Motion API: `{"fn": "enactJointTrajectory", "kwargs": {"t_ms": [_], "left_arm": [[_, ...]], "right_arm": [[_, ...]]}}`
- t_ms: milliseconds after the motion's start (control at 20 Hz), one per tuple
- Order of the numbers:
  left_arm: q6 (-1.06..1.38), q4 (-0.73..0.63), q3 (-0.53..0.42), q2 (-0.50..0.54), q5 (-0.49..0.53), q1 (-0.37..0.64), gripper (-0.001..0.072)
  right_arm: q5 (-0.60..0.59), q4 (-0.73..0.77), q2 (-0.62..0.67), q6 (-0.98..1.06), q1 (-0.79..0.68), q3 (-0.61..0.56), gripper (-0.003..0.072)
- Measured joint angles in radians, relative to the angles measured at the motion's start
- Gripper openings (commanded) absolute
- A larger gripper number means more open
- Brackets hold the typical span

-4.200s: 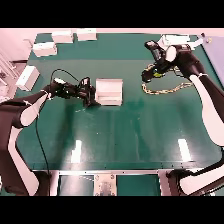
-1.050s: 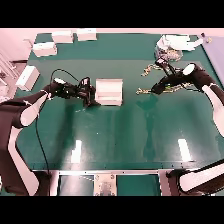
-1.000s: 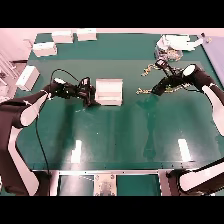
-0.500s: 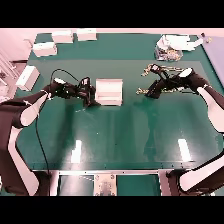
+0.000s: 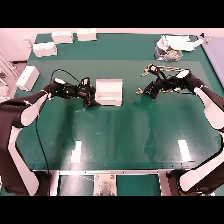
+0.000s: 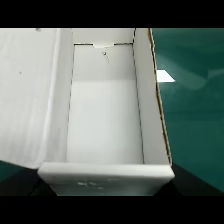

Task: Fold the box and place the chain.

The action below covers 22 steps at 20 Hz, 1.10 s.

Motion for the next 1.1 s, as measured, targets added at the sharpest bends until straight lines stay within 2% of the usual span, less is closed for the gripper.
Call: {"fn": "enactJointTrajectory", "kwargs": {"t_ms": [50, 100, 400, 850, 1100], "left_arm": [[0.000, 0.000, 0.000, 0.000, 0.000, 0.000, 0.0484], [0.000, 0.000, 0.000, 0.000, 0.000, 0.000, 0.0484], [0.000, 0.000, 0.000, 0.000, 0.000, 0.000, 0.0484], [0.000, 0.000, 0.000, 0.000, 0.000, 0.000, 0.0484], [0.000, 0.000, 0.000, 0.000, 0.003, 0.000, 0.0484]], "right_arm": [[0.011, -0.001, -0.003, -0.006, 0.001, 0.000, 0.0029], [0.021, -0.002, -0.005, -0.012, 0.003, 0.000, 0.0013], [0.062, -0.001, 0.013, -0.017, 0.015, -0.002, 0.0010], [0.089, 0.047, 0.175, 0.054, 0.037, -0.001, 0.0010], [0.146, 0.050, 0.248, 0.113, 0.062, -0.005, 0.0010]]}}
